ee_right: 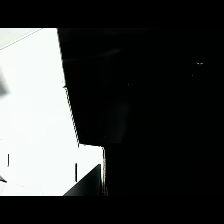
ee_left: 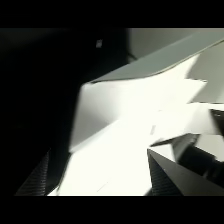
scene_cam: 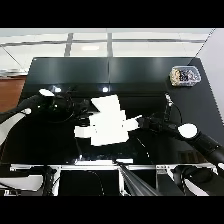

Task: Fold the box and place the chain.

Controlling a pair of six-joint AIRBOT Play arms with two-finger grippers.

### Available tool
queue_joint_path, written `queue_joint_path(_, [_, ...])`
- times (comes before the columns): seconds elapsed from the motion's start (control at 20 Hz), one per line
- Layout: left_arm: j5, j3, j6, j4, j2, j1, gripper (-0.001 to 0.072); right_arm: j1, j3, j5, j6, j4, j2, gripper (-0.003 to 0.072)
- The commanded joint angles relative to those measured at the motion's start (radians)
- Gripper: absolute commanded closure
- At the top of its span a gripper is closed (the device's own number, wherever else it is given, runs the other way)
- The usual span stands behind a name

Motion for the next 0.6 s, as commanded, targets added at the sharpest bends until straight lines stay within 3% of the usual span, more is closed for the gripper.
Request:
queue_joint_path(0.0, [-0.127, 0.056, 0.113, -0.126, -0.083, -0.017, 0.0007, 0.002, 0.000, 0.004, 0.001, 0.000, 0.001, 0.0672])
queue_joint_path(0.3, [-0.344, 0.197, 0.195, 0.022, -0.190, -0.053, 0.0018, 0.001, 0.000, 0.004, 0.001, 0.000, 0.001, 0.0672])
queue_joint_path(0.45, [-0.401, 0.236, 0.266, 0.085, -0.194, -0.064, 0.0254, 0.002, 0.000, 0.006, 0.001, 0.000, 0.001, 0.0672])
queue_joint_path(0.55, [-0.451, 0.255, 0.335, 0.109, -0.194, -0.081, 0.0308, 0.002, 0.000, 0.006, 0.001, 0.000, 0.001, 0.0672])
